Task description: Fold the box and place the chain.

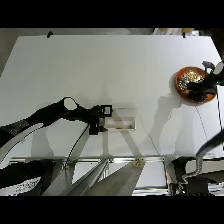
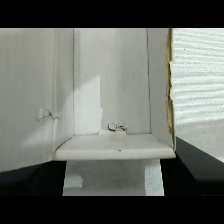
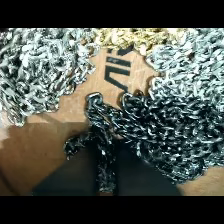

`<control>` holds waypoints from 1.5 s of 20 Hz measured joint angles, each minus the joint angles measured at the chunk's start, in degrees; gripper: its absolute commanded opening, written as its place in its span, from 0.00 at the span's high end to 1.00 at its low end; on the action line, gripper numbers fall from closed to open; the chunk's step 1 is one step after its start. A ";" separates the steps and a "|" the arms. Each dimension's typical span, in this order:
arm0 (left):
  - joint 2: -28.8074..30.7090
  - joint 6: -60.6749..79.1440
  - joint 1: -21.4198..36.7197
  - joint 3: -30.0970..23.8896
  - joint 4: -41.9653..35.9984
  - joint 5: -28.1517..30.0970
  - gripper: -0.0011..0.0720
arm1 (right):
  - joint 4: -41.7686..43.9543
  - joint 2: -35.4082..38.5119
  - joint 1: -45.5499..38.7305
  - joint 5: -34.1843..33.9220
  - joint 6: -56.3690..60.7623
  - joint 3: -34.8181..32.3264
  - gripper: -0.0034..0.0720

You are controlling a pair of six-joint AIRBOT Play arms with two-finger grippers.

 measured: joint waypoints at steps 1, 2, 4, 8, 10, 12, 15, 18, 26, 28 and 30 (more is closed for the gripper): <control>0.00 -0.02 0.00 0.00 0.00 0.00 0.84 | -0.02 -0.02 0.00 0.22 -0.07 0.00 0.93; 0.00 0.00 0.00 0.00 0.00 0.00 0.84 | 0.11 0.13 0.00 0.44 -0.20 0.00 0.93; 0.00 -0.02 0.00 0.00 0.00 0.00 0.84 | 0.15 1.42 0.00 1.57 -0.52 -0.09 0.93; 0.00 0.00 0.00 0.00 0.00 0.00 0.84 | 0.11 7.82 0.00 1.99 -2.56 -0.04 0.93; 0.00 0.00 0.00 0.00 0.00 0.00 0.84 | 0.35 12.50 0.02 3.37 -3.63 -0.07 0.93; 0.00 0.00 0.00 0.00 0.00 0.00 0.84 | 1.01 17.81 0.44 4.81 -4.74 -0.07 0.93; 0.00 0.00 0.00 0.00 0.00 0.00 0.84 | 2.47 26.75 2.80 6.73 -5.99 -0.07 0.93; 0.00 0.00 0.00 0.00 0.00 0.00 0.84 | 4.55 34.97 7.06 9.18 -6.45 -0.11 0.93; 0.00 0.00 0.00 0.00 0.00 0.00 0.84 | 11.61 47.12 24.85 16.87 -4.76 -2.95 0.93; 0.00 0.00 0.00 0.00 0.00 0.00 0.84 | 12.66 48.39 31.21 17.29 -2.99 -3.34 0.93; 0.00 0.00 0.00 0.00 0.00 0.00 0.84 | 13.29 49.05 38.10 17.31 -0.87 -3.56 0.93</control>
